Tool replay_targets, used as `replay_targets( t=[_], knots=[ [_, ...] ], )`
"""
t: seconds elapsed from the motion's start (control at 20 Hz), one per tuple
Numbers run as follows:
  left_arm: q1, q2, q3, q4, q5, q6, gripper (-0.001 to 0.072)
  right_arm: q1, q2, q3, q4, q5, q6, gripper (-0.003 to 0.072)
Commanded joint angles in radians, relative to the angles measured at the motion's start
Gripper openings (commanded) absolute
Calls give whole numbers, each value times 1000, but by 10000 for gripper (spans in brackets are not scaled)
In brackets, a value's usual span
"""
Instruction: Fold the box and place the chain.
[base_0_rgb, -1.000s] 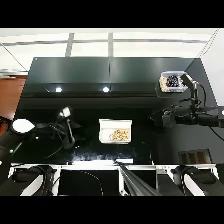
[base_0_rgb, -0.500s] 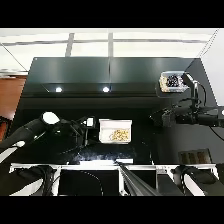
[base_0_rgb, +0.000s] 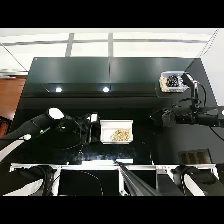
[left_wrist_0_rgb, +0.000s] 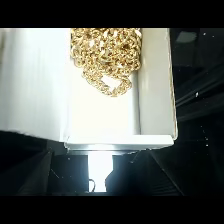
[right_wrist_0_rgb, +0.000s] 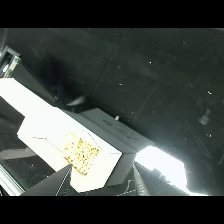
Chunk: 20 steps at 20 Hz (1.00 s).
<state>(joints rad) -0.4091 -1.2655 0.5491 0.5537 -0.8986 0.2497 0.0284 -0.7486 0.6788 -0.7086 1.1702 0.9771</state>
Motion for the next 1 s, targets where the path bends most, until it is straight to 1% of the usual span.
replay_targets(
  t=[0.0, 0.15, 0.3, 0.55, 0.95],
  knots=[
    [-1, -3, 2, 45, -5, -50, 709, 1, 1, 0, 0, 0, 0, 457],
    [-3, -3, 2, 57, -5, -75, 710, 1, 1, 0, 0, 0, 0, 457],
    [-36, -3, 2, 55, -1, -75, 711, 1, 1, 0, 0, 0, 0, 457],
    [-108, -3, 2, 10, 71, -119, 710, 1, 1, 0, 0, 0, 0, 457],
    [-111, -3, 2, 11, 80, -126, 710, 1, 1, 0, 0, 0, 0, 457]
  ],
)
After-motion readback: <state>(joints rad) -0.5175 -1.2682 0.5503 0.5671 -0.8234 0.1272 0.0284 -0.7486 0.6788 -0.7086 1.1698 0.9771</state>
